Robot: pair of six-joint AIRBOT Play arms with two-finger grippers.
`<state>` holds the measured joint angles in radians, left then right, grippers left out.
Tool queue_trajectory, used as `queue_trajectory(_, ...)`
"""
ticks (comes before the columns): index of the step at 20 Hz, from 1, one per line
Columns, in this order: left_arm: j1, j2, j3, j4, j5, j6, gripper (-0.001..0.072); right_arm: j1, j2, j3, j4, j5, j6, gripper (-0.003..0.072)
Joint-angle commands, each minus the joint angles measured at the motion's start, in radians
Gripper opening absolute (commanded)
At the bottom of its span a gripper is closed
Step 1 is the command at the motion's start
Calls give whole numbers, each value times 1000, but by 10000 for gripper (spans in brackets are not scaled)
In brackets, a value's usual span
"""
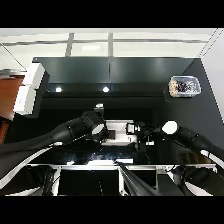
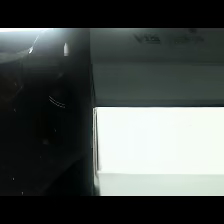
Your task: Fold the box and place the chain.
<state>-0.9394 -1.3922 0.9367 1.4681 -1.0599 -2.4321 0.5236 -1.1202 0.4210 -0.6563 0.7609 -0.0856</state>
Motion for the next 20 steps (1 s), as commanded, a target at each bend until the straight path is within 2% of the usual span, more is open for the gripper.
queue_trajectory(1,21,24,1,46,-26,-3,29,0,53,6,8,19,69,706)
queue_trajectory(7,34,25,-10,95,-71,21,29,0,105,35,-168,44,157,705)
queue_trajectory(13,34,25,-90,60,-9,22,29,15,101,35,-156,35,119,698)
queue_trajectory(15,34,25,-92,60,2,21,30,56,101,35,-157,-8,115,695)
queue_trajectory(16,34,25,-92,60,4,21,30,78,101,35,-157,-50,116,584)
queue_trajectory(18,34,25,-92,59,2,21,29,106,100,35,-157,-112,116,561)
queue_trajectory(19,34,25,-92,59,2,21,30,109,100,35,-157,-112,117,463)
queue_trajectory(20,34,25,-92,57,2,21,30,109,100,35,-158,-110,128,416)
